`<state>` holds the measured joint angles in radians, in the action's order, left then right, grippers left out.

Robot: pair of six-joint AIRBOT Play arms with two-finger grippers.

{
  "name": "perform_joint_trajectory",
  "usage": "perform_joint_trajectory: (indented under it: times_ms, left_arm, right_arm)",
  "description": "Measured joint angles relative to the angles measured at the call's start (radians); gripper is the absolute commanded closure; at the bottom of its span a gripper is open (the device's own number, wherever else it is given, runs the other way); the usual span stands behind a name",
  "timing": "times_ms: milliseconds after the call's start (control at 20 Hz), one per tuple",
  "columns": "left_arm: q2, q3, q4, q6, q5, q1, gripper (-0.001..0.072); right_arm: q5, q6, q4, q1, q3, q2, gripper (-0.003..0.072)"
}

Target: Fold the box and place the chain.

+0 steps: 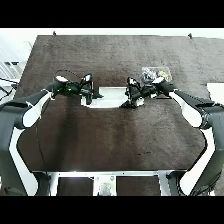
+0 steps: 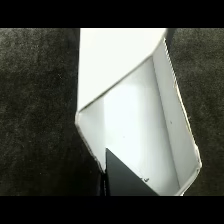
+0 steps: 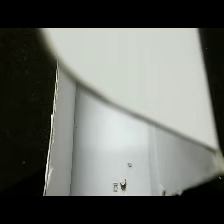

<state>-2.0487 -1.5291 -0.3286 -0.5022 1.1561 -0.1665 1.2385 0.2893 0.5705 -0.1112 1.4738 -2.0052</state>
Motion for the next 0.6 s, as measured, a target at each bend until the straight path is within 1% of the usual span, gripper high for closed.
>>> perform_joint_trajectory:
  times_ms: [50,600]
  left_arm:
    - [0.000,0.000,0.000,0.000,0.000,0.000,0.0689]
    - [0.000,0.000,0.000,0.000,0.000,0.000,0.0688]
  right_arm:
    - [0.000,0.000,0.000,0.000,0.000,0.000,0.0233]
    - [0.000,0.002,0.001,0.000,0.000,0.000,0.0229]
